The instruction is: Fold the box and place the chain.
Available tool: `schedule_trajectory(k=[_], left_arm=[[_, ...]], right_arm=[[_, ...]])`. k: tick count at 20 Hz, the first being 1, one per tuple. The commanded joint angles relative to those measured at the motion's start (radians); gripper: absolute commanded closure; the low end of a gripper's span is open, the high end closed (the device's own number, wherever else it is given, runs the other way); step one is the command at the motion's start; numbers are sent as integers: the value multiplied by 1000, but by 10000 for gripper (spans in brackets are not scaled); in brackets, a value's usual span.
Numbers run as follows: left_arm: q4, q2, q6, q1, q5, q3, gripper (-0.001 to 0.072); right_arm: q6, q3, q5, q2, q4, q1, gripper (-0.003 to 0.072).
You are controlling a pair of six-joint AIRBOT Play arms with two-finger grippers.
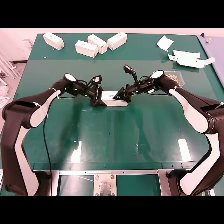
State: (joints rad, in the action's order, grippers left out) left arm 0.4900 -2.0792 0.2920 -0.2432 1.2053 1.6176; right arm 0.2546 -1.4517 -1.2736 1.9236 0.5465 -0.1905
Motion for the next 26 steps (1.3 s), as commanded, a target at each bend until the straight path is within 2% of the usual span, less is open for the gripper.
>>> schedule_trajectory(k=[1,6,10,12,15,18,22,26], left_arm=[[-2,0,-3,1,-2,1,300],[-2,0,-3,1,-2,1,299],[-2,0,-3,1,-2,1,299],[-3,0,-3,1,-2,1,299],[-4,0,-3,1,0,1,299],[-4,0,-3,1,3,1,299],[-30,0,-3,1,3,1,300],[-47,0,-4,1,11,1,300]], right_arm=[[-35,8,19,-37,-109,21,682],[-6,6,26,-230,-171,45,682],[136,36,58,-395,-166,89,683],[172,113,116,-507,-116,113,683],[251,264,219,-713,45,172,683],[270,440,348,-901,71,256,683],[288,622,359,-1022,72,328,682],[288,714,359,-1046,72,364,681]])
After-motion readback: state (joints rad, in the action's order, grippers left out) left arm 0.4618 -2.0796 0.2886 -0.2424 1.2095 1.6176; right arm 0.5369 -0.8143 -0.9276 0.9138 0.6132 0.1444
